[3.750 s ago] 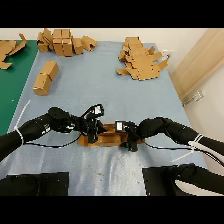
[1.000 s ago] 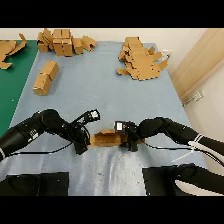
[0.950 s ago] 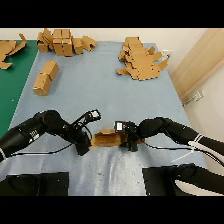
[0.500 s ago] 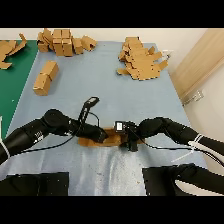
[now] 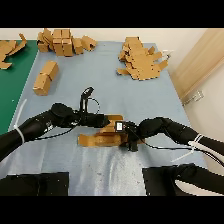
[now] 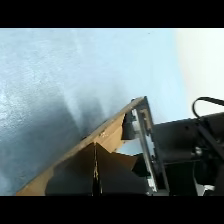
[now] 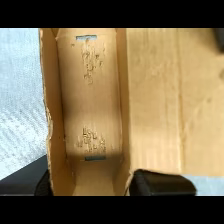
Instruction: Fold the box.
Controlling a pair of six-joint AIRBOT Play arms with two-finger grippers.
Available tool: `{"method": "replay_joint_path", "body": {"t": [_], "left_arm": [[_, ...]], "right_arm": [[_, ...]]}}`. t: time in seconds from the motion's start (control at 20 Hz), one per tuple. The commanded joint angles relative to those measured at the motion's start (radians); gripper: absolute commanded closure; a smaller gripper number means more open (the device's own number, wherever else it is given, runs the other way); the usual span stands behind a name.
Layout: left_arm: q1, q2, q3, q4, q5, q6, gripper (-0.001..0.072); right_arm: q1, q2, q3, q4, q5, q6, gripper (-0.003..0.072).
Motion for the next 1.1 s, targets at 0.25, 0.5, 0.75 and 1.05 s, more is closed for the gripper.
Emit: {"method": "replay_joint_path", "body": {"t": [0.25,0.5,0.75,1.05], "left_arm": [[0.002,-0.121,0.04,0.307,-0.063,-0.264,0.0699],[0.002,-0.126,0.055,0.309,-0.072,-0.271,0.0698],[0.032,-0.125,0.124,0.31,-0.055,-0.194,0.0698],[0.126,-0.123,0.199,0.306,-0.041,-0.029,0.0698]], "right_arm": [[0.0,-0.001,-0.001,0.0,0.0,0.0,0.0176],[0.0,-0.001,-0.001,0.0,0.0,0.0,0.0176],[0.0,-0.001,-0.001,0.0,0.0,0.0,0.0176],[0.0,-0.001,-0.001,0.0,0.0,0.0,0.0176]]}}
